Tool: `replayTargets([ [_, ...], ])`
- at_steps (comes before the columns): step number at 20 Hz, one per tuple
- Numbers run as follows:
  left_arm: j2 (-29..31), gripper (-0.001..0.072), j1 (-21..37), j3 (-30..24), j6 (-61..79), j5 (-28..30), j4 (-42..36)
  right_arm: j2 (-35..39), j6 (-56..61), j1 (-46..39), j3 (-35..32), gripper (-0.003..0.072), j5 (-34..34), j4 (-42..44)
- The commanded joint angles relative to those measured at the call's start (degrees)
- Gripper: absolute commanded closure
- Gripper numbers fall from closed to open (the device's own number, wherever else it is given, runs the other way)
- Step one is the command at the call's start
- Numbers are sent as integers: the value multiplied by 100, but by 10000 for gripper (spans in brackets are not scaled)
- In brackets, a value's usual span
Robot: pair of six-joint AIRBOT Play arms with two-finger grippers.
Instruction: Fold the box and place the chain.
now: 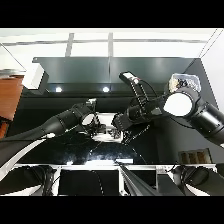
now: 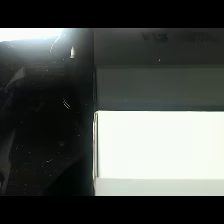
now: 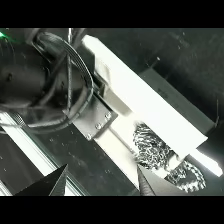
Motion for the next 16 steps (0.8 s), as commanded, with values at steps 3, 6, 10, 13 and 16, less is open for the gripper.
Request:
replayTargets([
  [3, -2, 676, -4, -2, 0, 2, 2, 201, -4, -562, -7, 178, 1231, -857],
  [6, -2, 676, -4, -2, -2, 2, 2, 382, -83, -1139, -151, 177, 1497, -1694],
  [10, -2, 676, -2, -2, 0, 17, 2, 400, -1545, -1543, -1169, -23, 1163, -1497],
  [13, -2, 676, -2, -2, 0, 15, 2, 400, -3405, -1539, -2017, -23, 514, -780],
  [16, -2, 676, -2, -2, 0, 11, 0, 400, -4570, -1539, -2498, -22, -369, -699],
])
